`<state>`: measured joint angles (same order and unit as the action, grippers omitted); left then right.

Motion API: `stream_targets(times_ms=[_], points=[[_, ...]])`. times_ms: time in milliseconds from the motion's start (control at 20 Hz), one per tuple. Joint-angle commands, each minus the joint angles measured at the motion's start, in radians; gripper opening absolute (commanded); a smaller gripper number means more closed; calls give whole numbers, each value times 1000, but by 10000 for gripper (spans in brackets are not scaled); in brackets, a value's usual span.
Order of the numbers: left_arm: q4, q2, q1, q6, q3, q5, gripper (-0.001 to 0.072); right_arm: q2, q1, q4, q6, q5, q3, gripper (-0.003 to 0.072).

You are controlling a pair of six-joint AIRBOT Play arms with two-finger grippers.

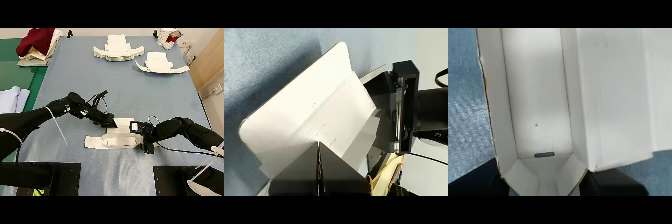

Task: Fold the box.

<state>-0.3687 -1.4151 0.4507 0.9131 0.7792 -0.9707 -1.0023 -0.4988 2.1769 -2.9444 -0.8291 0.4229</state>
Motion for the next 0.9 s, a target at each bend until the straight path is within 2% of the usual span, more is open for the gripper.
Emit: stream_targets(times_ms=[0,200,350,450,750,850], points=[[6,-12,-2,-7,1,3,12,0,-1,0,0,0,0,450],[6,-8,-4,-72,13,-8,12,0,-1,0,0,0,0,449],[1,45,-10,-142,42,-15,11,0,-1,0,0,0,0,450],[-34,117,-9,-196,44,-11,10,0,-1,0,0,0,0,450],[-388,417,11,-214,21,-6,8,0,-1,0,0,0,0,450],[-400,516,3,-320,-27,-20,8,0,-1,0,0,0,0,450]])
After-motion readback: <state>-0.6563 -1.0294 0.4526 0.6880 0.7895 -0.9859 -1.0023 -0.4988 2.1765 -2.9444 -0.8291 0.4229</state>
